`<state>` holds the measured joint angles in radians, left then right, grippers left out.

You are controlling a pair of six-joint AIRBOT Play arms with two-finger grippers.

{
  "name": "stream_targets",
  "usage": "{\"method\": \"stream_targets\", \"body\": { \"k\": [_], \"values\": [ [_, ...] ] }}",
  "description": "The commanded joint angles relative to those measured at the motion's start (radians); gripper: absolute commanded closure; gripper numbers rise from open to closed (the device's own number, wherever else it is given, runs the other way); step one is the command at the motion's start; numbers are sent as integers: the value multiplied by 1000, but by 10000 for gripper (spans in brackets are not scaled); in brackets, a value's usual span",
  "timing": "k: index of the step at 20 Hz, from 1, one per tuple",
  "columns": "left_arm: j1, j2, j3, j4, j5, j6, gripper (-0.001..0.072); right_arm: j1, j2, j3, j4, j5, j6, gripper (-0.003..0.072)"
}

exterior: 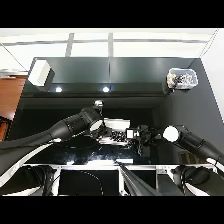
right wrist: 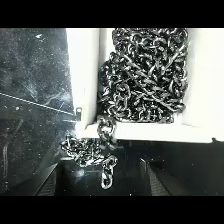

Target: Fold the box and place the chain.

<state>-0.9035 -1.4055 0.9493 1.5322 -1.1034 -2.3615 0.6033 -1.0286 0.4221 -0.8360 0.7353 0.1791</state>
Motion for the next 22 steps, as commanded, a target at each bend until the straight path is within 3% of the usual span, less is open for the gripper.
{"method": "stream_targets", "body": {
  "k": [1,3,6,7,9,13,17,22],
  "values": [
    [-1,0,0,0,-2,0,677,17,-11,-1,2,-10,0,54],
    [-1,0,0,0,-2,0,677,17,-12,-3,2,-7,0,54],
    [-1,0,0,0,-2,0,677,17,-12,-3,1,-3,13,387],
    [-1,0,0,0,-2,0,677,17,-12,-3,1,-3,39,530],
    [-1,0,0,0,-2,0,677,17,-11,-3,-8,7,61,667],
    [-1,0,0,0,-1,0,677,7,31,10,-54,70,209,669],
    [-1,0,0,0,-1,0,677,-39,158,62,-112,194,356,669],
    [-1,0,0,0,-1,0,677,-132,295,237,-108,347,527,669]
  ]
}}
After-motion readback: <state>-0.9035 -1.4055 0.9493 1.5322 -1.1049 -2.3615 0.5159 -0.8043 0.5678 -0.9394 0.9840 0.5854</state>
